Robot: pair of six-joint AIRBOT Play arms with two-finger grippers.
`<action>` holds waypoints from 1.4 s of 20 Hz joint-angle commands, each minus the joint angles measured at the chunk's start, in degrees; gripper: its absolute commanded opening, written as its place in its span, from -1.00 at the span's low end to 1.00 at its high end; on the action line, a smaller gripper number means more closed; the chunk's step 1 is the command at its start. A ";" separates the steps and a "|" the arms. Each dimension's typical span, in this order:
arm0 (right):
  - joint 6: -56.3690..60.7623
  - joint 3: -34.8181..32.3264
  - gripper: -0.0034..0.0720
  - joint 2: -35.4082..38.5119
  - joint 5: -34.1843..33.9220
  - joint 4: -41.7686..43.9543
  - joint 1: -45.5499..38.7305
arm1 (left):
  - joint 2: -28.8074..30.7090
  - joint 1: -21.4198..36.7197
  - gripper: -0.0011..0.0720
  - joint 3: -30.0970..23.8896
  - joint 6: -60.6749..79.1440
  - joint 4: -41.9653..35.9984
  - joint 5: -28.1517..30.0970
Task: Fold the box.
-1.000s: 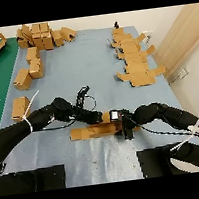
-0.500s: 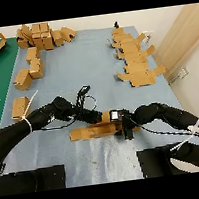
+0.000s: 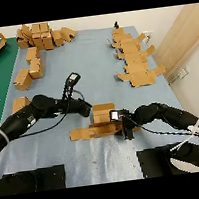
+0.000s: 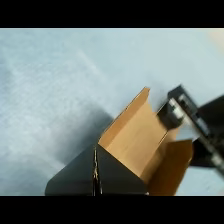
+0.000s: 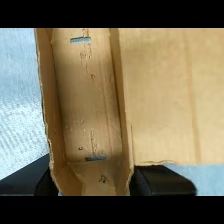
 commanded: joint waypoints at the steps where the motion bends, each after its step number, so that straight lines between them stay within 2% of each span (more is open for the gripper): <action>1: 0.00 -0.02 0.47 0.00 0.31 -0.50 0.02 | 5.27 -0.26 -0.94 -5.68 9.44 9.75 -1.36; 8: 0.00 -0.02 0.47 0.00 0.42 -0.55 0.02 | 18.62 -9.81 -0.90 -12.85 9.20 29.99 -3.41; 9: 0.00 -0.02 0.47 0.00 0.42 -0.55 0.02 | 18.80 -10.01 -0.05 -13.27 8.68 30.71 -4.39; 10: 0.00 -0.02 0.47 0.00 0.42 -0.55 0.02 | 18.40 -10.01 0.92 -13.57 7.82 30.64 -4.72; 15: 0.00 -0.02 0.47 0.00 0.42 -0.57 0.02 | 14.93 -10.36 0.91 -13.53 10.71 30.21 -4.52; 19: 0.00 -0.02 0.47 0.00 0.44 -0.57 0.02 | 11.74 -14.23 0.91 -12.31 13.53 27.34 -3.54; 23: 0.00 -0.02 0.47 0.00 0.44 -0.55 0.02 | 8.50 -15.98 0.91 -11.72 12.81 27.34 1.11; 28: 0.00 -0.02 0.47 0.00 0.44 -0.55 0.02 | 7.91 -15.98 0.91 -11.72 11.30 27.39 3.87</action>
